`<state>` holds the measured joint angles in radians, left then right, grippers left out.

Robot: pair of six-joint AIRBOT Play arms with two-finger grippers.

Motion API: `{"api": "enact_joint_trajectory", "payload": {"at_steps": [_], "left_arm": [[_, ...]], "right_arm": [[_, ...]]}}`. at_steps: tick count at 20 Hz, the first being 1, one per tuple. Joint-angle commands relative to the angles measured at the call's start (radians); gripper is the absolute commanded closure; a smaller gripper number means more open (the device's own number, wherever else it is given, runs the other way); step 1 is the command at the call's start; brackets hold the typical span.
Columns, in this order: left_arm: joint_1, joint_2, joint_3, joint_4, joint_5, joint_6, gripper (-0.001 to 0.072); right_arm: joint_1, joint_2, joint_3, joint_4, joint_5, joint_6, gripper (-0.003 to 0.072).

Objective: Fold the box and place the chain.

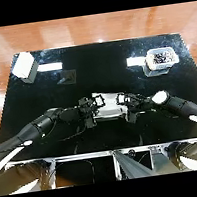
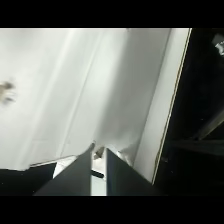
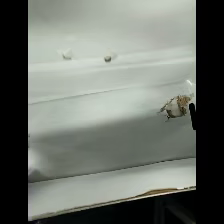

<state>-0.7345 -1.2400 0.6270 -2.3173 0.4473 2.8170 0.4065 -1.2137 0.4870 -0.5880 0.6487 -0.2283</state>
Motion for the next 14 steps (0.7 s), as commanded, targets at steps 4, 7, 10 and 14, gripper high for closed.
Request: {"api": "enact_joint_trajectory", "payload": {"at_steps": [4, 7, 10, 14], "left_arm": [[-0.001, 0.000, 0.001, 0.000, 0.000, -0.001, 0.0498], [0.007, 0.013, 0.001, 0.010, 0.024, -0.048, 0.0693], [0.026, 0.052, 0.001, 0.080, 0.024, -0.158, 0.0694], [0.045, 0.151, 0.000, 0.279, 0.107, -0.401, 0.0695]], "right_arm": [[0.001, 0.000, 0.000, 0.000, 0.001, 0.000, 0.0145], [0.001, 0.000, 0.000, 0.000, 0.002, 0.000, 0.0145], [0.001, 0.000, 0.000, -0.011, 0.024, -0.012, 0.0146], [0.000, 0.000, 0.000, -0.041, 0.019, -0.035, 0.0145]]}}
